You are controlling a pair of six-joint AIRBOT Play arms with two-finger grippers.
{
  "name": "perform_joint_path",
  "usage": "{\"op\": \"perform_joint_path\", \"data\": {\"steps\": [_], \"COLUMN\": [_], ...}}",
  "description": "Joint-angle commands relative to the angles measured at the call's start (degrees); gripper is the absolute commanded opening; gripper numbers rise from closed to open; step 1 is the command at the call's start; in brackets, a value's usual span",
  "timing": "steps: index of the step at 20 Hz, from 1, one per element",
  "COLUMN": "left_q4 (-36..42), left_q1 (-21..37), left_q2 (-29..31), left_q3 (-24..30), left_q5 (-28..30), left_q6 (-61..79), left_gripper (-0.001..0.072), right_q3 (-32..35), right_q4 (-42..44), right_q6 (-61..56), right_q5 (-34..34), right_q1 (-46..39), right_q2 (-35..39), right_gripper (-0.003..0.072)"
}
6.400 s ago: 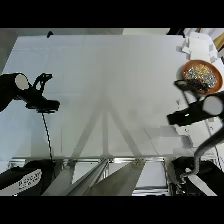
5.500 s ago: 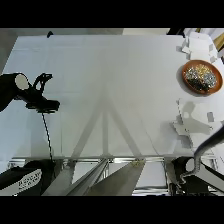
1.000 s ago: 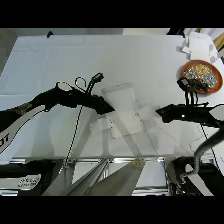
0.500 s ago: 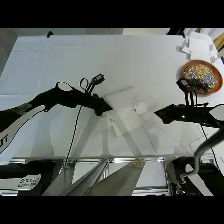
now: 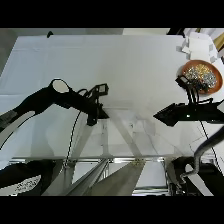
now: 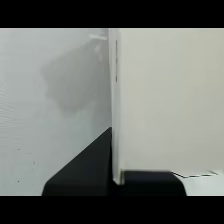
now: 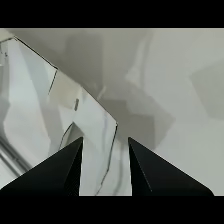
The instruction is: Fold the box and place the chain.
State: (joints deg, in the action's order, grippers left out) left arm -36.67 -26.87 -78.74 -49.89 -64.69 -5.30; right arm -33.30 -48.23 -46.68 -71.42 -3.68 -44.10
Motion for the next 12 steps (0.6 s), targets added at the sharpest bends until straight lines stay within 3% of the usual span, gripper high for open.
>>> {"op": "perform_joint_path", "data": {"steps": [1, 5, 8, 12], "left_q4": [-4.5, -3.3, 2.4, 3.3], "left_q1": [-4.1, -7.0, -7.0, -7.1], "left_q2": [1.2, 0.1, -2.3, -5.5], "left_q3": [0.0, 0.0, 0.0, 0.0], "left_q5": [5.4, 14.4, 15.3, 17.8], "left_q6": [0.3, 2.5, 6.7, 8.3], "left_gripper": [0.0003, 0.0003, 0.0003, 0.0003], "right_q3": [-0.7, -0.7, -0.7, -0.7], "right_q4": [0.0, -0.2, -0.7, -1.0], "right_q6": [0.0, 0.0, 0.0, 0.0], "right_q5": [-4.3, -3.3, -2.1, -1.4], "right_q1": [0.0, 0.0, 0.0, 0.0], "right_q2": [0.0, 0.0, 0.0, 0.0], "right_gripper": [0.032, 0.032, 0.032, 0.0319]}}
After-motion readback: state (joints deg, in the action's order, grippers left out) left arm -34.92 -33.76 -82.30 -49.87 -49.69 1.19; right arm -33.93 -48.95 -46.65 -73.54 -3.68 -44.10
